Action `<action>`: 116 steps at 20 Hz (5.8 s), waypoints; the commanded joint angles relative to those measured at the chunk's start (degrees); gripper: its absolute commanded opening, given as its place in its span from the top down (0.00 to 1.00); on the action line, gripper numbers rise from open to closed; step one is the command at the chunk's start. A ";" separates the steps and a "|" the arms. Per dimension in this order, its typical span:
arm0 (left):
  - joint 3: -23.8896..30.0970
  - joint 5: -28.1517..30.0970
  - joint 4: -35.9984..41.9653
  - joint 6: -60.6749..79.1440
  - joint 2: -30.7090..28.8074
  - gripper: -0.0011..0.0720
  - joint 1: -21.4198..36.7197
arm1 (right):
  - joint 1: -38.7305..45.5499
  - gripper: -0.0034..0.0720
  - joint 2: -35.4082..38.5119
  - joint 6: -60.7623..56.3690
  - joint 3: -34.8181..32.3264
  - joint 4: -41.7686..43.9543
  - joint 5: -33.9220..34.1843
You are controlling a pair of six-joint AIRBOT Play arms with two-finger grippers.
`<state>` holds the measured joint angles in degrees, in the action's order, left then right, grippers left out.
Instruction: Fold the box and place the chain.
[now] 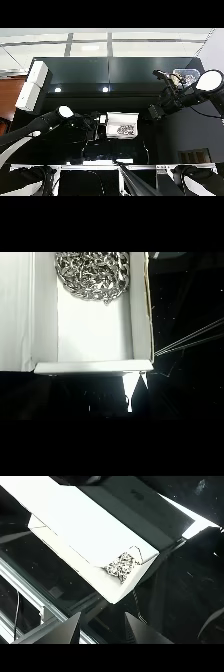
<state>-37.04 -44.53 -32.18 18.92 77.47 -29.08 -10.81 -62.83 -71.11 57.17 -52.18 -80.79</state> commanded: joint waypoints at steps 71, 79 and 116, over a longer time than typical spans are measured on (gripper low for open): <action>-0.07 0.83 5.25 1.92 0.37 0.44 -2.03 | -11.82 0.58 -4.00 48.06 -11.15 3.04 16.98; -0.07 0.81 5.25 1.92 0.37 0.44 -2.03 | -11.96 0.58 -3.98 48.02 -11.89 3.06 16.85; -0.07 0.55 5.22 1.88 0.37 0.44 -2.03 | -14.43 0.46 2.12 45.88 -14.34 -0.87 21.07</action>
<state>-37.06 -43.86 -26.85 20.78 77.84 -31.14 -25.56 -61.58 -25.32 42.78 -52.93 -60.05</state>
